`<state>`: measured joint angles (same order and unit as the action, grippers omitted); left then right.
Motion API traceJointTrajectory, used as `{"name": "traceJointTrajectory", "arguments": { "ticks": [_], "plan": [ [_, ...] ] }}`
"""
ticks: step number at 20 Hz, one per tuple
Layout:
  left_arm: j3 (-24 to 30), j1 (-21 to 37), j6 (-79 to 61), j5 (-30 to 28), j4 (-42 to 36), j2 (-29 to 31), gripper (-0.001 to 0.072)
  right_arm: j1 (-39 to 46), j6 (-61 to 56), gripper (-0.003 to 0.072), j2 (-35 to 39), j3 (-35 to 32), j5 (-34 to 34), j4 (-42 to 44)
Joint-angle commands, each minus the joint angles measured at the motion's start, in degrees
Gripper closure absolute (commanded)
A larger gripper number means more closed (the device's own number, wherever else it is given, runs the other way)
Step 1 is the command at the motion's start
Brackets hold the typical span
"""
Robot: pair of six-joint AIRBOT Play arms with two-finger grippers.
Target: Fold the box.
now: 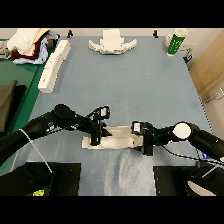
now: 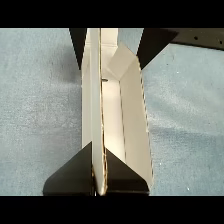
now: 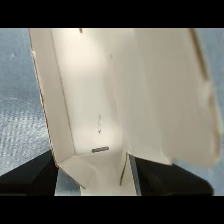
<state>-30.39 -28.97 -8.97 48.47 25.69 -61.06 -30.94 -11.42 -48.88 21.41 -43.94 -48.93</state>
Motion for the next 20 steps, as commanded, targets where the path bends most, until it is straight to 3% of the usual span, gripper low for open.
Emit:
{"name": "traceJointTrajectory", "arguments": {
  "ticks": [1,5,13,15,17,18,19,20],
  "plan": [
    [-0.02,0.02,-0.02,-0.02,0.02,-0.04,0.0695,0.90,7.30,-0.0022,-0.46,0.00,-1.18,3.72],
    [-0.02,0.02,-0.02,-0.02,0.02,-0.04,0.0695,4.13,14.16,-0.0022,-4.07,0.00,-4.55,8.98],
    [-0.02,0.02,-0.02,0.00,0.00,-0.04,0.0695,4.57,19.67,-0.0021,-9.94,0.00,-2.91,11.10],
    [-0.02,0.02,-0.02,-0.02,0.00,-0.04,0.0695,4.55,19.67,0.0050,-10.69,0.00,-2.91,11.02],
    [-0.02,0.02,-0.02,0.00,0.02,-0.04,0.0695,4.55,19.67,0.0054,-11.37,0.00,-2.62,11.04],
    [-0.02,0.02,-0.02,-0.02,0.00,-0.04,0.0695,4.55,19.65,0.0110,-11.54,0.00,-2.69,11.04],
    [-0.02,0.02,-0.02,0.00,0.00,-0.04,0.0695,4.55,19.71,0.0225,-11.58,0.00,-2.93,11.02],
    [-0.02,0.02,-0.02,0.00,0.00,-0.04,0.0696,4.55,20.02,0.0231,-11.74,0.00,-2.73,11.02]
  ]
}}
